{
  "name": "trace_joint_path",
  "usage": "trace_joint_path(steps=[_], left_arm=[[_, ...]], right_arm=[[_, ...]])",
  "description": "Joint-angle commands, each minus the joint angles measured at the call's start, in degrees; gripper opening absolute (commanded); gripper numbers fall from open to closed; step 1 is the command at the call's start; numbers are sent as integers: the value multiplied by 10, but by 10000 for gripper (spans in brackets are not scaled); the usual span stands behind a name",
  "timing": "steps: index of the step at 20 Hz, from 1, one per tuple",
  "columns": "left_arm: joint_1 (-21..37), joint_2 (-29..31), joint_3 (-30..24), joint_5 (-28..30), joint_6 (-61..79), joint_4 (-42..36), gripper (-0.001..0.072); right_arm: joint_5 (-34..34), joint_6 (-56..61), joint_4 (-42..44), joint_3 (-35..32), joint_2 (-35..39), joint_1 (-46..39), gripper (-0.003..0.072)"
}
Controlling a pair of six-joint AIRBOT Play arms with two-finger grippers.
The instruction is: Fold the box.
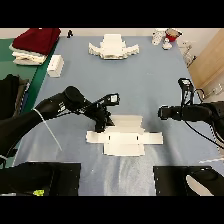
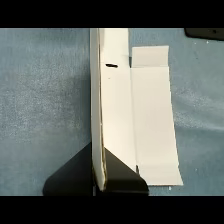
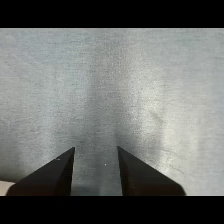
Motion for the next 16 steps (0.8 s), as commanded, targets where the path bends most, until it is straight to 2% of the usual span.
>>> trace_joint_path(steps=[1,8,16], left_arm=[[8,-15,23,-32,-1,-7,14],[8,-18,22,-30,-29,-11,16],[7,-50,22,-33,-37,-11,16]], right_arm=[[0,0,1,0,0,0,423],[0,0,5,0,0,0,423],[-1,0,5,-2,0,0,423]])
